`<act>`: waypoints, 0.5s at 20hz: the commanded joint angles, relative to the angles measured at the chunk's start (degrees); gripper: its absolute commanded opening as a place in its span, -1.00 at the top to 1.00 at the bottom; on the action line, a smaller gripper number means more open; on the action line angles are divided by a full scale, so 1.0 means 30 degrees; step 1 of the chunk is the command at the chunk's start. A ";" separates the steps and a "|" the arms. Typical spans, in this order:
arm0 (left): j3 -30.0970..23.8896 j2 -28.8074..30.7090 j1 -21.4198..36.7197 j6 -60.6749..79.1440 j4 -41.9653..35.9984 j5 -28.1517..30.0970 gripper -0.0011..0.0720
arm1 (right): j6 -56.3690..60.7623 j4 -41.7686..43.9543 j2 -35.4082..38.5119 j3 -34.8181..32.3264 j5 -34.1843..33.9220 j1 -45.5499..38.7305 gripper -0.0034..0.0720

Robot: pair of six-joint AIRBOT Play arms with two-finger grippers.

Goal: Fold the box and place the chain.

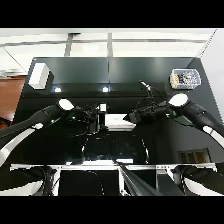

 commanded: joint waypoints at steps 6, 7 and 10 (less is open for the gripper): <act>0.0007 -0.0015 0.0000 -0.0007 -0.0036 -0.0022 -0.30 | 0.0554 -0.0984 -0.1683 0.0080 0.0073 -0.0335 0.87; 0.0007 -0.0015 0.0000 -0.0007 -0.0066 -0.0044 -0.30 | 0.0554 -0.0991 -0.1246 0.0284 0.0714 -0.0707 0.87; 0.0029 -0.0015 0.0029 -0.0138 -0.0044 -0.0007 -0.30 | 0.0561 -0.1260 0.0692 0.1545 0.3570 -0.2572 0.87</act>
